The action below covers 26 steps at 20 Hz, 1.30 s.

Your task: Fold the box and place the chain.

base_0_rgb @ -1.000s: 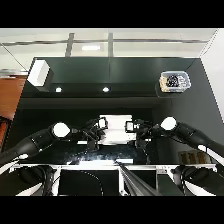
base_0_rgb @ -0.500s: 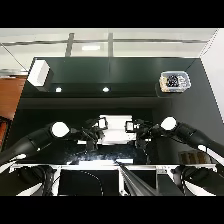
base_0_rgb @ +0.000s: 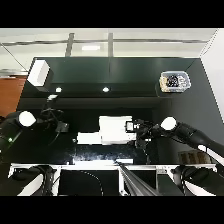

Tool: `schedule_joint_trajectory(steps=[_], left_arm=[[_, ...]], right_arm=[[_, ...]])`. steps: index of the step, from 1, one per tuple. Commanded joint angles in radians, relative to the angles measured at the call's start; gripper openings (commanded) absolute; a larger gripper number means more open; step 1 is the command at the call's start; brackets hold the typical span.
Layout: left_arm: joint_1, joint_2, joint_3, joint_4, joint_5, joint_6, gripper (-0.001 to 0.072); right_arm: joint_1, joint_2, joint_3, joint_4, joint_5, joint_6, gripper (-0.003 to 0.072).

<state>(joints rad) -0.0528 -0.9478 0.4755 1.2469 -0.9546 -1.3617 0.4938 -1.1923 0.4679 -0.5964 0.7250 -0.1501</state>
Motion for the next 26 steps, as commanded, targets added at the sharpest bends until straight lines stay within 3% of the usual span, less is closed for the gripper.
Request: schedule_joint_trajectory(steps=[1,6,11,14,15,16,17,18,22,26], left_arm=[[0.205,-0.061,-0.051,-0.284,-0.172,-0.053,0.0034],[0.168,-0.203,-0.158,-0.655,-0.158,0.232,0.0033],[-0.018,-0.240,-0.160,-0.814,-0.101,0.364,0.0032],[-0.089,-0.240,-0.115,-0.813,-0.097,0.372,0.0034],[-0.100,-0.238,-0.093,-0.809,-0.098,0.371,0.0074],[-0.106,-0.233,-0.068,-0.807,-0.103,0.371,0.0250],[-0.106,-0.230,-0.042,-0.797,-0.120,0.371,0.0585],[-0.106,-0.230,-0.013,-0.785,-0.156,0.362,0.0701],[-0.154,-0.230,0.075,-0.756,-0.190,0.280,0.0700],[-0.343,-0.230,0.125,-0.545,-0.021,0.042,0.0697]], right_arm=[[0.001,-0.001,0.001,0.000,0.000,0.000,0.0480],[0.001,-0.001,0.001,0.000,0.000,0.000,0.0480],[0.001,-0.001,0.001,0.000,0.000,0.000,0.0479],[0.001,-0.001,0.001,0.000,0.000,0.000,0.0480],[0.001,-0.001,0.001,0.000,0.000,0.000,0.0479],[0.001,-0.001,0.001,0.000,0.000,0.000,0.0480],[0.001,-0.001,0.001,0.000,0.000,0.000,0.0480],[0.001,-0.001,0.001,0.000,0.000,0.000,0.0480],[0.001,-0.001,0.001,0.000,0.000,0.000,0.0479],[0.001,-0.001,0.001,0.000,0.000,0.000,0.0480]])
